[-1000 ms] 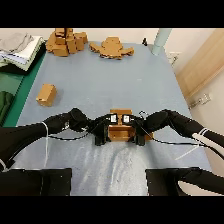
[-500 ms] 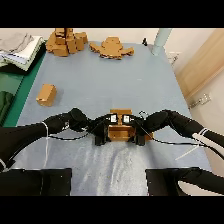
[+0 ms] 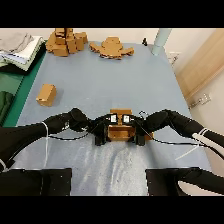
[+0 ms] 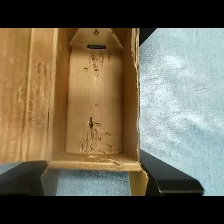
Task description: Fold the box.
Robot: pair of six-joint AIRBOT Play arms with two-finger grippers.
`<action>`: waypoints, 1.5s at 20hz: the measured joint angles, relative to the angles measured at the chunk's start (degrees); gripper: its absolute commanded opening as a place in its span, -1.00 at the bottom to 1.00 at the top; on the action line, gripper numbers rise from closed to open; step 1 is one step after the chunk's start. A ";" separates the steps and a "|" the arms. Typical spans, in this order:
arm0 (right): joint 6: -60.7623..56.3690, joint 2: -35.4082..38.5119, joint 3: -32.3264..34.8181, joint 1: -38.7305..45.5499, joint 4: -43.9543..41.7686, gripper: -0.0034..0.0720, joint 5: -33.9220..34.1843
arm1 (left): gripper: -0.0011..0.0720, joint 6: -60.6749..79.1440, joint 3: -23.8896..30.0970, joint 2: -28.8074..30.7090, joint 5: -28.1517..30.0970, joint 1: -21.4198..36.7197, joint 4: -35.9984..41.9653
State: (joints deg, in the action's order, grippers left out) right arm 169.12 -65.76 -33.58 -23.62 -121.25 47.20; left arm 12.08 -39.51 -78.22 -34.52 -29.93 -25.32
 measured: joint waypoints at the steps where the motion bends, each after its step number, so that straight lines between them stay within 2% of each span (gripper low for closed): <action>1: 0.00 0.00 0.00 0.00 -0.02 0.66 0.00 | 0.46 0.00 0.00 0.00 0.00 0.00 0.02; 5: 0.00 0.00 0.00 0.00 -0.04 0.70 0.24 | 0.46 0.00 0.00 0.00 0.02 0.00 0.00; 6: 0.00 0.02 0.00 0.00 -0.04 1.00 0.68 | 0.46 0.02 0.00 0.00 0.02 0.00 0.00; 12: -4.98 2.58 -0.28 0.02 2.45 1.00 3.50 | 0.46 0.04 0.00 0.00 0.02 0.00 0.00; 17: -18.71 9.14 -0.31 0.02 11.28 1.00 9.42 | 0.46 0.02 0.00 0.00 0.02 0.00 0.00; 21: -31.50 16.57 -0.35 0.04 14.27 1.00 16.26 | 0.46 0.02 0.00 0.00 0.02 0.00 0.00; 26: -46.93 24.09 -0.33 0.04 9.16 1.00 24.90 | 0.46 0.00 0.00 0.00 0.02 0.00 0.00; 30: -60.19 26.86 -0.35 0.00 2.97 1.00 28.26 | 0.46 0.00 0.00 0.00 0.02 0.00 0.00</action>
State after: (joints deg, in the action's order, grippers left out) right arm 108.92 -38.89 -33.93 -23.62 -118.28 75.46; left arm 12.08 -39.51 -78.22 -34.50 -29.93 -25.32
